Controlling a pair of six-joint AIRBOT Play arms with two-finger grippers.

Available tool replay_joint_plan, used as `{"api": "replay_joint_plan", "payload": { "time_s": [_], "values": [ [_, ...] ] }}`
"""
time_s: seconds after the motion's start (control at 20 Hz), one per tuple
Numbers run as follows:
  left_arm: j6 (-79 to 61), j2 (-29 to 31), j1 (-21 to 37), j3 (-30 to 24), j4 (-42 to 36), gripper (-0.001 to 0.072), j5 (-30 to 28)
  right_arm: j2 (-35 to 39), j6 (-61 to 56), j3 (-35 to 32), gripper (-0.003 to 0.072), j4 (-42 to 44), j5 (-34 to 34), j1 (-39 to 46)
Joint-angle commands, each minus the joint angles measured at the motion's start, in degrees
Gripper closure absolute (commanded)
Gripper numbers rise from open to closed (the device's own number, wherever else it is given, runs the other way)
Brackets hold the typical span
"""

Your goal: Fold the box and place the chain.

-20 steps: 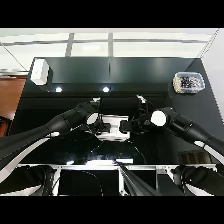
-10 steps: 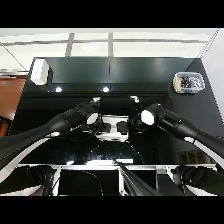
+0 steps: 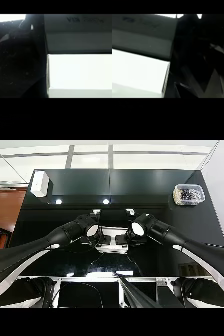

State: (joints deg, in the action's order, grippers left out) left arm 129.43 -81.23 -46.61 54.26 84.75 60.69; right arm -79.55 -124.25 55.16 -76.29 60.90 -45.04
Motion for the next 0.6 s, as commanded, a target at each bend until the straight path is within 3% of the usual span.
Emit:
{"api": "replay_joint_plan", "payload": {
  "time_s": [0.0,0.3,0.35,0.55],
  "values": [
    [0.0,0.0,0.0,0.0,0.0,0.0682,0.0,-2.4,-1.6,1.3,0.0384,-1.0,0.6,-0.8],
    [0.0,0.0,0.0,0.0,0.0,0.0682,0.0,-6.4,-2.4,5.7,0.0385,-1.8,4.5,-1.2],
    [0.0,0.0,0.0,0.0,0.0,0.0682,0.0,-7.1,-2.5,6.3,0.0450,-1.8,5.4,-1.2],
    [0.0,0.0,0.0,0.0,0.0,0.0682,0.0,-7.5,-3.9,6.6,0.0490,-1.9,6.0,-1.2]
  ]
}}
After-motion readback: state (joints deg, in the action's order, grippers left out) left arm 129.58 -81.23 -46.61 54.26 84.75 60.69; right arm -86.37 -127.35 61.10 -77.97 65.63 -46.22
